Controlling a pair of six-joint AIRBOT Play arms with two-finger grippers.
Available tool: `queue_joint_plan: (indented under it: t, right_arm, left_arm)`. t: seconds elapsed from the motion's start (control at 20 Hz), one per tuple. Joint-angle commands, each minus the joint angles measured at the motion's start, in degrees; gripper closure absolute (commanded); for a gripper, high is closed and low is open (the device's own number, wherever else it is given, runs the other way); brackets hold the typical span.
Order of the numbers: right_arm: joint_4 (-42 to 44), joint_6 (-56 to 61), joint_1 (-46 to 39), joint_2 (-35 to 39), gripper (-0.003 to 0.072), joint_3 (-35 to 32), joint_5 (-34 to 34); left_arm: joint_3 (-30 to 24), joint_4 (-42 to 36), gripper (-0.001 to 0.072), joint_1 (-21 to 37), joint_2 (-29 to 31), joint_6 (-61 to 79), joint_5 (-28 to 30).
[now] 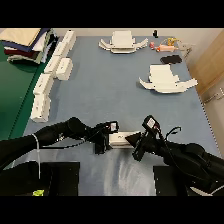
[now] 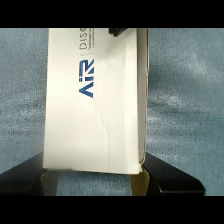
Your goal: Fold the box.
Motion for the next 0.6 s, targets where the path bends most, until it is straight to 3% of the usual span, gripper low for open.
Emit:
queue_joint_plan:
  t: [0.0,0.55]
  right_arm:
    - [1.7,1.16,0.46,0.31,0.0684,-2.4,3.74]
    - [1.77,3.39,6.99,-7.67,0.0684,-2.4,8.83]
  left_arm:
    - [0.0,0.02,0.0187,0.0,0.04,0.02,0.02]
    - [-0.02,0.02,0.0187,0.0,0.04,0.02,0.02]
